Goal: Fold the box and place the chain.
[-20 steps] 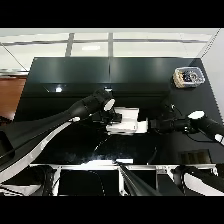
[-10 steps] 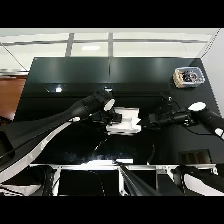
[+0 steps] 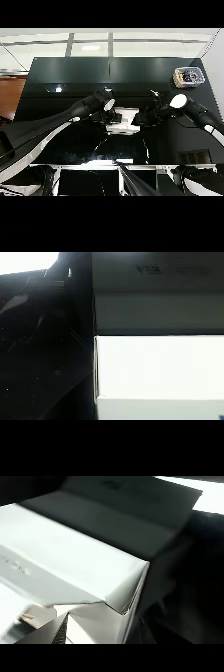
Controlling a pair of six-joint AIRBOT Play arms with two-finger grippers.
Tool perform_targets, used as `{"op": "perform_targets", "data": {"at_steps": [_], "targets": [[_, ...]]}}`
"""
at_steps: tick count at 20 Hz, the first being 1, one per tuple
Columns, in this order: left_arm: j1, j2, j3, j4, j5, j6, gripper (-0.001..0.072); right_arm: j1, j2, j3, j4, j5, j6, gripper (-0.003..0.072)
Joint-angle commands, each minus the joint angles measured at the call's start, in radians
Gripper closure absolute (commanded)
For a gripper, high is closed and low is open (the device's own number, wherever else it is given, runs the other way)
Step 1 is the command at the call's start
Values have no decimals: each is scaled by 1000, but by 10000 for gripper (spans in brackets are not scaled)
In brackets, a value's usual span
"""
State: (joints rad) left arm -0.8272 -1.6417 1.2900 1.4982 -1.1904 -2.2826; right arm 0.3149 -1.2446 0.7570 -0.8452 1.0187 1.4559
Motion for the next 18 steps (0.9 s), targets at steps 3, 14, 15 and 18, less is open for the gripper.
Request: {"op": "perform_targets", "data": {"at_steps": [3, 14, 15, 18], "targets": [[0, 0, 1, 0, 0, 0, 687, 146, -1, 77, -259, -46, 318, 215], [0, 0, 1, 0, 0, 0, 686, 249, -2, 80, -407, -35, 517, 433], [0, 0, 1, 0, 0, 0, 686, 253, -2, 80, -414, -37, 522, 434], [0, 0, 1, 0, 0, 0, 686, 254, -3, 80, -423, -37, 560, 435]]}}
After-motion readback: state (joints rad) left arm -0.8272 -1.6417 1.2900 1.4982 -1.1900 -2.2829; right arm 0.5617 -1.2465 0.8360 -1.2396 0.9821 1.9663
